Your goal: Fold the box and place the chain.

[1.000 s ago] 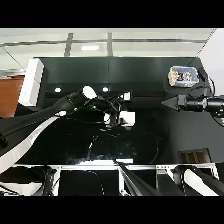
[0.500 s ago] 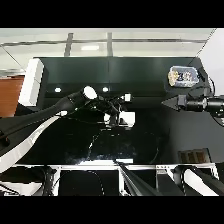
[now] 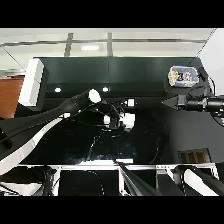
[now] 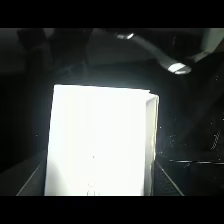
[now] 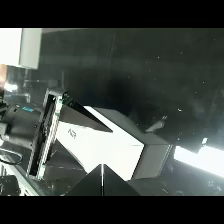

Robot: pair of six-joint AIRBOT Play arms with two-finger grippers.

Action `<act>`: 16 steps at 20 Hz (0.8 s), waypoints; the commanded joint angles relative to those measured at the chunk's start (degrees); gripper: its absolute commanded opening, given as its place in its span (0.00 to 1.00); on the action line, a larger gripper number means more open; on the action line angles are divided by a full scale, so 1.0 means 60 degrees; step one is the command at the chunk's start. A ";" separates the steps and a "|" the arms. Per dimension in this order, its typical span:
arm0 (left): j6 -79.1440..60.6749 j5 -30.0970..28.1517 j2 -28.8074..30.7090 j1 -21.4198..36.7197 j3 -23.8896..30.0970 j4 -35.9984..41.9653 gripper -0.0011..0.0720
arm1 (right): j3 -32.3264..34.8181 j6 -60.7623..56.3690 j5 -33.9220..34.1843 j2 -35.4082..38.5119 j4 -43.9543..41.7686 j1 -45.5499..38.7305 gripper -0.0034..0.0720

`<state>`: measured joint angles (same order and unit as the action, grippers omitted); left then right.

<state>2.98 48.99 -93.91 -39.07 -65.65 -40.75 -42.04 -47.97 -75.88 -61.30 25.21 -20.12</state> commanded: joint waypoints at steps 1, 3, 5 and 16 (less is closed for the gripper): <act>0.0339 -0.0102 -0.0055 -0.0062 -0.0076 -0.0339 0.98 | -0.0007 -0.0004 0.0047 0.0007 -0.0004 0.0000 0.06; 0.0619 -0.0066 -0.0135 -0.0113 -0.0182 -0.0576 0.98 | -0.0007 -0.0004 0.0055 0.0007 -0.0004 0.0000 0.06; 0.0885 -0.0084 -0.0189 -0.0248 -0.0262 -0.0590 0.98 | -0.0007 0.0000 0.0087 0.0007 -0.0004 0.0000 0.06; 0.1195 -0.0044 -0.0044 -0.0266 -0.0291 -0.0769 0.31 | -0.0007 -0.0004 0.0095 0.0007 -0.0004 0.0000 0.06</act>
<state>9.08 48.56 -94.87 -40.82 -67.26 -45.04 -42.04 -47.97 -75.33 -61.30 25.21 -20.12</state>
